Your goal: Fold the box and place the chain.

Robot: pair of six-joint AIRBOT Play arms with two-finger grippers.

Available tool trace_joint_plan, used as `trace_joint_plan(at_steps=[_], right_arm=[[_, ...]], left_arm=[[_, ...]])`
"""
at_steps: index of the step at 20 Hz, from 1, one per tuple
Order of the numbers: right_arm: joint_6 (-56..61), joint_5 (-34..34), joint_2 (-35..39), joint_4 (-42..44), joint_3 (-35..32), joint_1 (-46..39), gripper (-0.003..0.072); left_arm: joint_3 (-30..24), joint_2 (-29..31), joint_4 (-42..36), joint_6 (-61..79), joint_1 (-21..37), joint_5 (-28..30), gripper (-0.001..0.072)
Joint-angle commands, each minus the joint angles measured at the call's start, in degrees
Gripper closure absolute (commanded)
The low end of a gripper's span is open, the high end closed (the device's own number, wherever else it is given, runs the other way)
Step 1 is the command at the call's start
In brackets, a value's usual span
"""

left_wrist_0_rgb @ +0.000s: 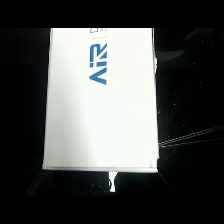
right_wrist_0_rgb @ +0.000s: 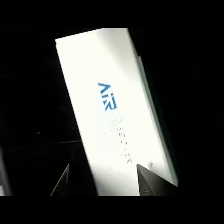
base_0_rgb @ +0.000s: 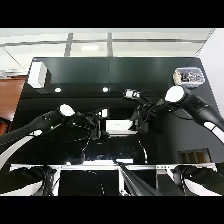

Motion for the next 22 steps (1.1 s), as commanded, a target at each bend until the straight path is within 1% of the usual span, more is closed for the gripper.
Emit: trace_joint_plan(at_steps=[1, 2, 3, 4, 5, 6, 8, 9, 10, 12, 14, 15, 19, 22], right_arm=[[15.7, 11.3, 2.7, 3.0, 0.5, -4.3, 0.0210], [19.9, 15.0, 2.7, 4.3, 0.3, -5.6, 0.0499], [21.0, 17.0, 2.7, 6.7, -0.7, -6.4, 0.0670], [22.4, 16.7, 2.7, 9.0, -2.1, -6.6, 0.0670], [23.0, 14.4, 2.7, 11.7, -3.8, -6.6, 0.0670], [24.5, 10.7, 2.7, 14.6, -5.7, -6.7, 0.0670], [28.9, 1.0, 2.5, 21.1, -9.8, -6.6, 0.0670], [29.4, -2.6, 2.3, 24.8, -11.7, -6.6, 0.0670], [29.4, -4.6, 2.0, 26.0, -12.9, -6.6, 0.0669], [31.1, -7.5, 1.8, 23.6, -14.4, -6.0, 0.0670], [36.2, -11.7, 1.8, 18.7, -15.1, -5.3, 0.0669], [37.5, -13.0, 1.7, 17.7, -15.7, -5.0, 0.0669], [37.8, -14.1, 1.3, 15.4, -16.7, -4.5, 0.0669], [37.7, -14.4, 1.3, 15.4, -16.7, -4.5, 0.0669]], left_arm=[[0.1, 0.0, 0.0, 0.0, 0.0, 0.0, 0.0363], [0.1, 0.0, 0.0, 0.0, 0.0, 0.0, 0.0363], [0.1, 0.0, 0.0, 0.0, 0.0, 0.0, 0.0363], [0.1, 0.0, 0.0, 0.0, 0.0, 0.0, 0.0362], [0.1, 0.0, 0.0, 0.0, 0.0, 0.0, 0.0363], [0.1, 0.0, 0.0, 0.0, 0.0, 0.0, 0.0362], [0.1, 0.0, 0.0, 0.0, 0.0, 0.0, 0.0362], [0.1, 0.0, 0.0, 0.0, 0.0, 0.0, 0.0363], [0.1, 0.0, 0.0, 0.0, 0.0, -0.1, 0.0363], [0.1, 0.0, 0.0, 0.0, 0.0, 0.0, 0.0363], [0.1, 0.0, 0.0, 0.0, 0.0, 0.0, 0.0362], [0.1, 0.0, 0.0, 0.0, 0.0, 0.0, 0.0363], [0.1, 0.0, 0.0, 0.0, 0.0, 0.0, 0.0363], [0.1, 0.0, 0.0, 0.0, 0.0, 0.0, 0.0362]])
